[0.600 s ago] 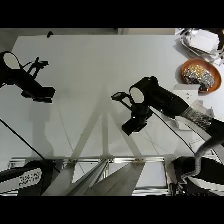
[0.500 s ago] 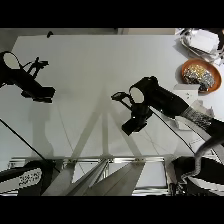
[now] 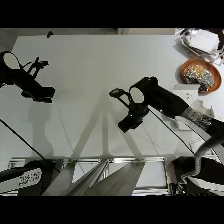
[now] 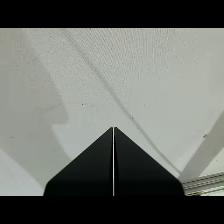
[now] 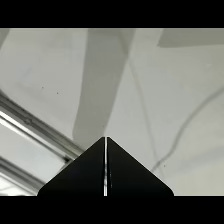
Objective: Fold the box and place the chain.
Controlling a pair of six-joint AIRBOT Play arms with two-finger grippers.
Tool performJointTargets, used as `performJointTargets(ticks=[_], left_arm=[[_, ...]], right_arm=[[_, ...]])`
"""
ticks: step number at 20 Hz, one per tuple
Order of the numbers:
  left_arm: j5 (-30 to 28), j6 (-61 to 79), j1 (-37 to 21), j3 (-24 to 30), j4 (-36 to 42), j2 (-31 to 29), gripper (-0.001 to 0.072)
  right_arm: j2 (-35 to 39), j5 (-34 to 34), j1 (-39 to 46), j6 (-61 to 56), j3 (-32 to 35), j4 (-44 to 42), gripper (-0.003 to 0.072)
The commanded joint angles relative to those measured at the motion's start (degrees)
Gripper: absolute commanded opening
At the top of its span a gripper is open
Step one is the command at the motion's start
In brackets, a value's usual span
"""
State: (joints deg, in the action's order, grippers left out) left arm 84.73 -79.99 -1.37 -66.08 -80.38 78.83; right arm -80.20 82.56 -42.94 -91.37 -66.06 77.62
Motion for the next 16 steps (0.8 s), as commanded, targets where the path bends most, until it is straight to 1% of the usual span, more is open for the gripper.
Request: performJointTargets(ticks=[1,4,6,7,8,9,10,11,15,16], left_arm=[[0.0,0.0,0.0,0.0,0.0,0.0,0.0016],[0.0,0.0,0.0,0.0,0.0,0.0,0.0016],[0.0,0.0,0.0,0.0,0.0,0.0,0.0016],[0.0,0.0,0.0,0.0,0.0,0.0,0.0016],[0.0,0.0,0.0,0.0,0.0,0.0,0.0016],[0.0,0.0,0.0,0.0,0.0,0.0,0.0016],[0.0,0.0,0.0,0.0,0.0,0.0,0.0016],[0.0,0.0,0.0,0.0,0.0,0.0,0.0016],[0.0,0.0,0.0,0.0,0.0,0.0,0.0016],[0.0,0.0,0.0,0.0,0.0,0.0,0.0016]], right_arm=[[0.8,-2.1,2.0,-3.6,-0.1,8.6,0.0009],[4.5,1.9,10.3,-4.6,-0.1,18.8,0.0008],[7.2,4.0,18.1,-4.6,-0.1,23.2,0.0009],[8.3,5.4,22.7,-4.5,-0.1,24.6,0.0025],[9.0,7.5,27.3,-4.1,-0.1,25.3,0.0223],[9.3,9.5,31.6,-3.7,-0.1,26.1,0.0451],[9.4,11.1,35.6,-2.4,-0.1,26.8,0.0475],[9.4,12.0,39.9,-0.9,-0.1,27.2,0.0475],[9.4,10.5,55.2,2.4,-0.1,28.5,0.0474],[9.4,9.4,58.5,5.3,-0.1,28.3,0.0476]])
